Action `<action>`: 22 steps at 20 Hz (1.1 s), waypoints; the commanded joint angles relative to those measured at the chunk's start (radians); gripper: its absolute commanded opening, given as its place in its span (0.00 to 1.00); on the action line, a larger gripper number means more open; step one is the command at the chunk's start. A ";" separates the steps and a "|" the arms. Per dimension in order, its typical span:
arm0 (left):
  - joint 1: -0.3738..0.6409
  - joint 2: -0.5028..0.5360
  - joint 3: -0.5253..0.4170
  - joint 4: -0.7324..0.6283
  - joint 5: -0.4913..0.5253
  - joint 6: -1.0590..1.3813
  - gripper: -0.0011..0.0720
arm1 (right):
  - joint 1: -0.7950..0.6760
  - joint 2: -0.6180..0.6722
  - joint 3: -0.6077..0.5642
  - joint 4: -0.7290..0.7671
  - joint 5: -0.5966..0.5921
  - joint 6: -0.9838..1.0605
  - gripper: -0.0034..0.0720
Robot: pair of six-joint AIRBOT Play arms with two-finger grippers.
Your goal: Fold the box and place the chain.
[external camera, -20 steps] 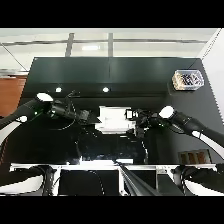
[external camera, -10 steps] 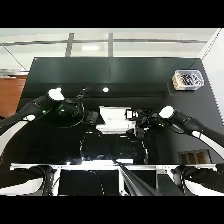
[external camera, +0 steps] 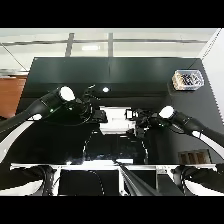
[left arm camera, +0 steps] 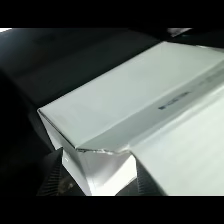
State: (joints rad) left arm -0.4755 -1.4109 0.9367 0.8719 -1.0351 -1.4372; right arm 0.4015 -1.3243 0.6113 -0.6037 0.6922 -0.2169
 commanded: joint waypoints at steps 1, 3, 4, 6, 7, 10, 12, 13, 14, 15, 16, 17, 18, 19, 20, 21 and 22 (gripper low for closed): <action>-0.044 0.000 0.006 0.100 0.043 -0.141 0.69 | 0.000 -0.001 0.000 0.000 0.000 0.000 0.22; -0.079 0.000 0.006 0.178 0.072 -0.214 0.69 | 0.001 -0.001 0.000 0.000 0.000 0.000 0.22; -0.097 0.000 0.006 0.217 0.085 -0.251 0.69 | 0.000 -0.001 0.000 0.000 0.000 0.000 0.21; -0.127 0.000 0.006 0.288 0.098 -0.312 0.69 | 0.000 -0.001 0.000 0.000 0.000 0.000 0.21; -0.139 0.000 0.006 0.329 0.098 -0.351 0.69 | 0.000 -0.001 0.000 0.000 0.000 0.000 0.22; -0.185 -0.004 0.021 0.474 0.069 -0.473 0.69 | 0.000 -0.001 0.000 0.000 0.000 0.000 0.22; -0.210 -0.020 0.059 0.563 0.011 -0.551 0.69 | 0.000 -0.001 0.000 0.000 0.000 0.000 0.22; -0.221 -0.033 0.084 0.591 -0.020 -0.572 0.69 | 0.001 -0.001 0.000 0.000 0.000 0.000 0.22; -0.230 -0.050 0.111 0.598 -0.051 -0.576 0.69 | 0.000 -0.001 0.000 0.000 0.000 0.000 0.22; -0.239 -0.071 0.139 0.597 -0.077 -0.578 0.69 | 0.001 -0.001 0.000 0.000 0.000 0.000 0.21; -0.252 -0.096 0.165 0.608 -0.100 -0.595 0.69 | 0.000 -0.001 0.000 0.000 0.000 0.000 0.22; -0.265 -0.121 0.187 0.614 -0.119 -0.621 0.69 | 0.001 -0.001 0.000 0.000 0.000 0.000 0.22; -0.274 -0.141 0.203 0.612 -0.126 -0.642 0.69 | 0.001 -0.001 0.000 0.000 0.000 0.000 0.22; -0.286 -0.157 0.216 0.614 -0.127 -0.654 0.69 | 0.000 -0.001 0.000 0.000 0.000 0.000 0.22; -0.294 -0.167 0.223 0.613 -0.128 -0.676 0.69 | 0.000 -0.001 0.000 0.000 0.000 0.000 0.22; -0.298 -0.171 0.224 0.612 -0.128 -0.697 0.67 | 0.000 -0.001 0.000 0.000 0.000 0.000 0.22; -0.301 -0.171 0.224 0.613 -0.128 -0.715 0.63 | 0.000 -0.001 0.000 0.000 0.000 0.000 0.21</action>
State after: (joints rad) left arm -0.7570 -1.5566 1.1374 1.4689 -1.1381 -2.0830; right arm 0.4015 -1.3243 0.6113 -0.6033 0.6914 -0.2165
